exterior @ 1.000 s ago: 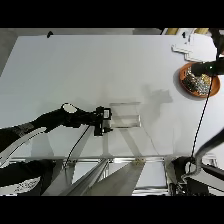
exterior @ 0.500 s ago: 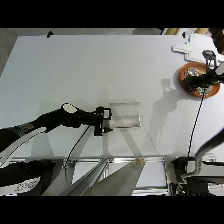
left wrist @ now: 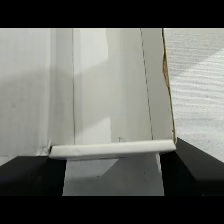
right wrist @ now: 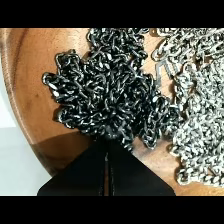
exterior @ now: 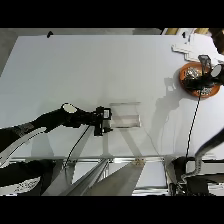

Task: Fold the box and place the chain.

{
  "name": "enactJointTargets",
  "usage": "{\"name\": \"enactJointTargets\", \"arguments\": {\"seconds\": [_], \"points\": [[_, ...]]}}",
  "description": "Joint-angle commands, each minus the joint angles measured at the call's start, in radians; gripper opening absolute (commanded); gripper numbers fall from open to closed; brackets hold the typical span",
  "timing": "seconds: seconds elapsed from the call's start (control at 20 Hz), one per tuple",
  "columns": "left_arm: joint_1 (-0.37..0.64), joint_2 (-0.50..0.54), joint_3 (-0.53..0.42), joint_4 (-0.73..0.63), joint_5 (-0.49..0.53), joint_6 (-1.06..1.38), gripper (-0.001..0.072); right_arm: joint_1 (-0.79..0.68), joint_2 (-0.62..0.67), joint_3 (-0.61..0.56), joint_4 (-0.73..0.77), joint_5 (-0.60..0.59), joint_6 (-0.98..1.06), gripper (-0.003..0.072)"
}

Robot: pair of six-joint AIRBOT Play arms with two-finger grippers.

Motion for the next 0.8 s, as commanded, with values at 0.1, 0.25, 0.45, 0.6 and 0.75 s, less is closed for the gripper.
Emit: {"name": "enactJointTargets", "arguments": {"seconds": [0.1,0.25,0.45,0.6,0.75], "points": [[0.0,0.001,0.0,0.0,0.0,0.0,0.0014,0.0,0.041,0.0,0.0,0.006,-0.002,0.0015],[0.0,0.001,0.0,0.0,0.0,0.0,0.0014,-0.001,0.141,0.0,0.0,-0.014,-0.018,0.0015],[0.0,0.001,0.0,0.0,0.0,0.0,0.0014,0.0,0.186,0.0,0.034,-0.014,-0.035,0.0015],[0.0,0.001,0.0,0.0,0.0,0.0,0.0014,0.0,0.221,0.0,0.13,0.085,-0.088,0.0014],[0.0,0.001,0.0,0.0,0.0,0.0,0.0014,0.015,0.367,0.0,0.208,0.12,-0.144,0.0014]]}}
